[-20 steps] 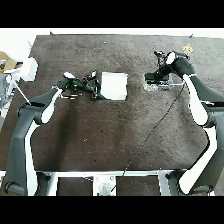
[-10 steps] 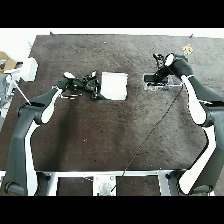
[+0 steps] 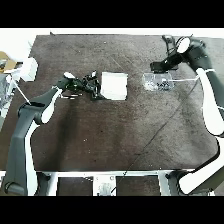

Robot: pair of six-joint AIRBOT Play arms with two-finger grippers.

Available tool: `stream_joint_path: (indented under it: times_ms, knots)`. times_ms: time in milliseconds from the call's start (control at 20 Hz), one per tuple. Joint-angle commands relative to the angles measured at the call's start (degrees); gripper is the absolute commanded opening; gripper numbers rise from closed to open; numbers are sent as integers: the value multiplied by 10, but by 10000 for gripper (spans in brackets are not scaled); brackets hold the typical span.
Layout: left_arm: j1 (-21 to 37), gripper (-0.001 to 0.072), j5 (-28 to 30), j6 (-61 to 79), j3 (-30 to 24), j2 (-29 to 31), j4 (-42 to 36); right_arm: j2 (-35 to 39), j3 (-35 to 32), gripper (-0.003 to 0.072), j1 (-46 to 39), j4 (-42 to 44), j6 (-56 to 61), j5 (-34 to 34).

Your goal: Fold the box and place the chain.

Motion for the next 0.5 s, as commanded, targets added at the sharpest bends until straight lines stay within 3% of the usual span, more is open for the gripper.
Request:
stream_joint_path:
  times_ms: [0, 200, 450]
  knots:
    - [0, 204, 0, 0, 0, 0, 0, 77, 0, 6, 19, -17, -8, -5]
    - [0, 204, 0, 0, 0, 0, 0, 189, 0, 6, 63, -43, -14, -70]
    - [0, 204, 0, 0, 0, 0, 0, 315, 0, 6, 167, -107, -24, -205]
